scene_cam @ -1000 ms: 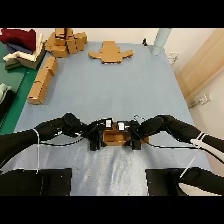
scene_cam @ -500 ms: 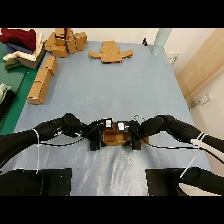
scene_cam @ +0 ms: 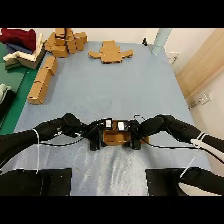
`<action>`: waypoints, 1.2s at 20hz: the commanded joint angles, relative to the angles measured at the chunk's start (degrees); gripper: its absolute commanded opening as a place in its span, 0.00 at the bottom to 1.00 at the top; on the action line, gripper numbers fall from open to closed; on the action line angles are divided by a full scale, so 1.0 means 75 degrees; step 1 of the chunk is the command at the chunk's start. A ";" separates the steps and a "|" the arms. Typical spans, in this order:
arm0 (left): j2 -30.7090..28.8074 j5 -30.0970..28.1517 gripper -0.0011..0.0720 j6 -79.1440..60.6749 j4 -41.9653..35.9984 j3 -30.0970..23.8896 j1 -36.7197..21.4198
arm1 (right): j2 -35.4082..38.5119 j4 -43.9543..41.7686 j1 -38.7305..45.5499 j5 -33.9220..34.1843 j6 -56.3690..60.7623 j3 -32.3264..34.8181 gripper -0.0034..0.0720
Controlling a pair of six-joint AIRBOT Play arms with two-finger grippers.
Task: Fold the box.
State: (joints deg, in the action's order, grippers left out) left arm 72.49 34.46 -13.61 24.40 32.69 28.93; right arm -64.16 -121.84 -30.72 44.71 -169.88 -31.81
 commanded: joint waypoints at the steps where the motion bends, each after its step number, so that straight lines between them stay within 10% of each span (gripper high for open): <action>1: 0.0003 0.0003 0.65 -0.0003 0.0003 0.0006 0.0003 | 0.0271 0.0315 0.0009 0.0178 0.0513 -0.0003 1.00; 8: 0.0003 0.0003 0.65 -0.0003 0.0003 0.0006 0.0003 | 0.1918 0.1979 0.0099 0.1868 0.4144 -0.0003 1.00; 12: 0.0003 0.0003 0.65 -0.0003 0.0003 0.0006 0.0003 | 0.2518 0.0539 0.0099 0.2894 0.5706 0.0000 1.00; 19: 0.0003 0.0000 0.65 -0.0003 0.0003 0.0006 0.0003 | 0.2378 -0.1416 -0.0592 0.1751 0.9139 0.0000 0.98; 20: 0.0003 0.0000 0.65 -0.0003 0.0003 0.0006 0.0000 | 0.2250 -0.1416 -0.0720 0.1510 0.9646 0.0000 0.74; 21: 0.0003 0.0000 0.65 -0.0003 0.0003 0.0006 0.0003 | 0.2101 -0.1437 -0.0816 0.1209 0.9990 -0.0003 0.22; 22: 0.0003 0.0003 0.65 -0.0003 0.0003 0.0006 0.0003 | 0.1920 -0.1460 -0.0880 0.0755 1.0142 -0.0038 0.05; 24: 0.0003 0.0000 0.65 -0.0003 0.0003 0.0006 0.0003 | 0.1518 -0.1297 -0.0810 0.0557 1.0043 -0.0507 0.05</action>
State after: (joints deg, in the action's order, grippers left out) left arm 72.51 34.48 -13.61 24.40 32.69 28.93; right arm -49.71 -131.44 -36.10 53.89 -99.74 -33.12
